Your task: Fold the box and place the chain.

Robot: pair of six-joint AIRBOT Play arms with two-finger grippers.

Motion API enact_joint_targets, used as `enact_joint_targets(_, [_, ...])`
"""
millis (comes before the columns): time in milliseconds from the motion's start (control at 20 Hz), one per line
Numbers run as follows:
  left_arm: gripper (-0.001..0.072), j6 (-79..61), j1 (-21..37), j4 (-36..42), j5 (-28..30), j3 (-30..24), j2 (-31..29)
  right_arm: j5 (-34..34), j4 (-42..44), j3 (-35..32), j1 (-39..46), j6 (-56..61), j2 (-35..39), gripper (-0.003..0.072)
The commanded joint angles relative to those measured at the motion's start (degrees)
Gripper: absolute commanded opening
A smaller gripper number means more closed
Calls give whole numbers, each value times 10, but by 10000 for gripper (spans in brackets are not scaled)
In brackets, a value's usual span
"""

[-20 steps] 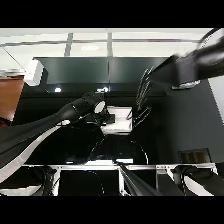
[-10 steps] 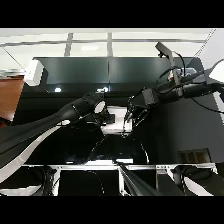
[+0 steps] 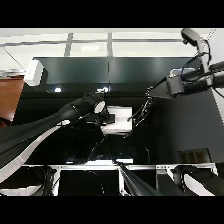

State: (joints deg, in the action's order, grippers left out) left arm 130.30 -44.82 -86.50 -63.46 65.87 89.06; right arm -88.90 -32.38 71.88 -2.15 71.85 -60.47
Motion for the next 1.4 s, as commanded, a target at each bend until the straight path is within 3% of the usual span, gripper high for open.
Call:
enact_joint_targets(0, [28,0,0,0,0,0,0,-11,4,13,12,-12,-2,18])
enact_joint_targets(450, [28,0,0,0,0,0,0,38,6,-1,-70,-44,-22,18])
enact_joint_targets(800, [28,0,0,0,0,0,0,236,19,-209,-128,-68,-25,18])
enact_joint_targets(950, [28,0,0,0,0,0,0,269,17,-262,-130,-68,-25,27])
enact_joint_targets(1000, [28,0,0,0,0,0,0,264,17,-266,-129,-68,-25,210])
enact_joint_targets(1050, [28,0,0,0,0,0,0,247,12,-265,-123,-68,-24,486])
enact_joint_targets(1250, [28,0,0,0,0,0,0,134,-30,-253,-12,-117,15,506])
enact_joint_targets(1350, [28,0,0,0,0,0,0,129,-104,-262,51,-178,48,506])
